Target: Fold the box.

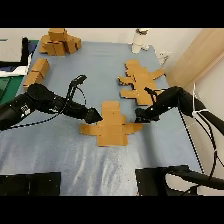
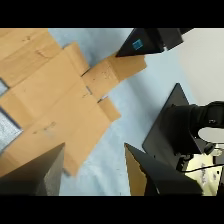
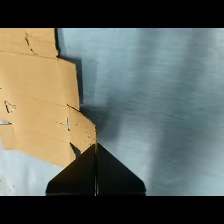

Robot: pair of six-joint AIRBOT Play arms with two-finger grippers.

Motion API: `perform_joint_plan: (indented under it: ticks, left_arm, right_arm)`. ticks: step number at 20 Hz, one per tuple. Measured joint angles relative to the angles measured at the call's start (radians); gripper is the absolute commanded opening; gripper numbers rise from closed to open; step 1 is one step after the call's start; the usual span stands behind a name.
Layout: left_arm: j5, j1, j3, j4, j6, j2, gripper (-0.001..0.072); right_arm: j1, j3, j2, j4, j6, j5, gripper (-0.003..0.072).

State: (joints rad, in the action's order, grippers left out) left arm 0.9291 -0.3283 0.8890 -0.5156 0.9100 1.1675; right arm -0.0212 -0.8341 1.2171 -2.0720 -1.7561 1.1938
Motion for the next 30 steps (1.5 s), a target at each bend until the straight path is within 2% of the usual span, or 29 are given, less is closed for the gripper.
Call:
perform_joint_plan:
  ticks: [1,2,10,12,13,17,18,20,21,22,30]
  left_arm:
    - [0.012,0.000,0.001,0.000,0.000,0.000,0.0562]
    - [0.025,0.000,0.001,0.000,0.000,0.000,0.0562]
    - [0.093,0.042,0.002,0.000,0.024,0.000,0.0562]
    - [0.126,0.080,0.002,0.000,0.028,0.000,0.0562]
    - [0.141,0.102,0.002,-0.001,0.030,0.000,0.0563]
    - [0.195,0.186,0.002,-0.001,0.039,0.000,0.0563]
    - [0.206,0.206,0.002,-0.001,0.044,0.002,0.0563]
    - [0.237,0.238,0.002,0.002,0.044,0.009,0.0563]
    - [0.248,0.256,0.002,0.000,0.045,0.016,0.0563]
    - [0.251,0.273,0.002,-0.002,0.049,0.026,0.0563]
    - [0.326,0.392,0.002,0.000,0.026,0.137,0.0564]
  right_arm:
    - [-0.030,0.007,-0.007,0.000,0.021,-0.014,0.0233]
    - [-0.058,0.013,-0.012,0.006,0.035,-0.027,0.0394]
    - [-0.122,0.025,-0.024,0.178,0.153,-0.044,0.0400]
    - [-0.127,0.027,-0.025,0.184,0.161,-0.034,0.0381]
    - [-0.127,0.028,-0.024,0.170,0.159,-0.032,0.0333]
    - [-0.132,0.040,0.003,0.078,0.104,-0.031,0.0315]
    - [-0.131,0.043,0.018,0.064,0.091,-0.031,0.0219]
    - [-0.131,0.045,0.045,0.038,0.061,-0.039,0.0212]
    - [-0.134,0.046,0.055,0.019,0.043,-0.044,0.0162]
    - [-0.139,0.047,0.064,0.008,0.023,-0.049,0.0009]
    - [-0.255,0.060,0.010,-0.083,-0.185,-0.067,0.0003]
